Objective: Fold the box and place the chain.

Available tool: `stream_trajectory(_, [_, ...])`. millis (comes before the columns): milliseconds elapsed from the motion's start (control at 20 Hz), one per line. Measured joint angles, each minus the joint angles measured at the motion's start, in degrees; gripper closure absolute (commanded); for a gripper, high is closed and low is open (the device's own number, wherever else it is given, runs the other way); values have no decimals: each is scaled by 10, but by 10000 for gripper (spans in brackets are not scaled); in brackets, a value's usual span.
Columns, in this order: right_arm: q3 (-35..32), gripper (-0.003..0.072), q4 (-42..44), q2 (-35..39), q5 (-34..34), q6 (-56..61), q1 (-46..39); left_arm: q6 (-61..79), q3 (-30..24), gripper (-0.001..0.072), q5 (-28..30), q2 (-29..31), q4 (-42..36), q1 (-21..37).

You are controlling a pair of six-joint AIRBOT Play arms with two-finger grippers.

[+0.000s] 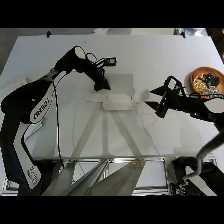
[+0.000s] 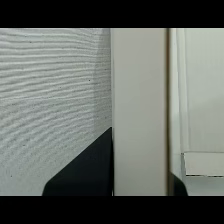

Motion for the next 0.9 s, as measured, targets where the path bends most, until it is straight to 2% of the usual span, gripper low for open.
stream_trajectory(300, [0, 181, -9, 0, -12, -5, 0, 0, 0, 696, -4, 0, 12, 0])
stream_trajectory(600, [0, 182, -12, 0, -16, -6, 0, 1, 0, 696, -42, 1, 40, 0])
stream_trajectory(900, [0, 182, -12, 0, -16, -6, 0, -2, 0, 696, -54, 1, 51, 0])
